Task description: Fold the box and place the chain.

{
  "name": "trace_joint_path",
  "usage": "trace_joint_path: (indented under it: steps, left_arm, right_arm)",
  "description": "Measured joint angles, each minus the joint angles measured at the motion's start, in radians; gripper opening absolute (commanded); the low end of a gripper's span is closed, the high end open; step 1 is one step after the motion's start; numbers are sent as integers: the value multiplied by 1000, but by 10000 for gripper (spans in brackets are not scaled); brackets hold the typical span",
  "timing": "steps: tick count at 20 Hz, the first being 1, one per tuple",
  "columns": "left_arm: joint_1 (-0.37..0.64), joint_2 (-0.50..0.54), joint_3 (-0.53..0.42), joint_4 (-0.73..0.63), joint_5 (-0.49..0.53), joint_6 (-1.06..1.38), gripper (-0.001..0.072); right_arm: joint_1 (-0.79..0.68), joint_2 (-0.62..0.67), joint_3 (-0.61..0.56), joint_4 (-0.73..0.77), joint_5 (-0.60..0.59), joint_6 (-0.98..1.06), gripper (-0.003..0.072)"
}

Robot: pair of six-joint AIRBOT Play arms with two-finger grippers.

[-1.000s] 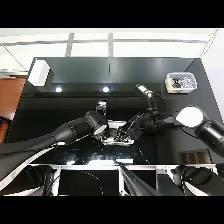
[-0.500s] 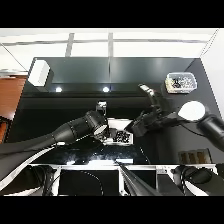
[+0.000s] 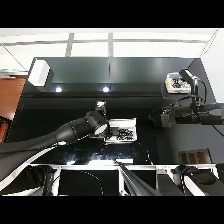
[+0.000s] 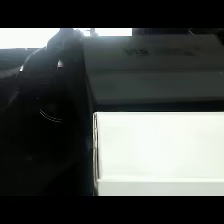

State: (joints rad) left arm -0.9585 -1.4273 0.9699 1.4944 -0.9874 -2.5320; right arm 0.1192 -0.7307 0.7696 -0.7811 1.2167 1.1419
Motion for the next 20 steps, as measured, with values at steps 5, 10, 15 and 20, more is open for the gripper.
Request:
trace_joint_path:
  steps: [5, 10, 15, 20]
  left_arm:
    - [18, 5, 55, -18, -20, 58, 524]
    - [39, 84, 124, -43, -197, 508, 508]
    - [126, 256, -4, -63, -253, 941, 496]
    - [317, 432, -279, -468, -115, 1391, 518]
  right_arm:
    - [-15, 9, 0, 3, 11, 3, 391]
    - [-17, 10, 0, 0, 13, 3, 391]
    - [-17, 10, 0, -23, 11, 2, 391]
    - [-17, 10, 0, -56, 19, 2, 391]
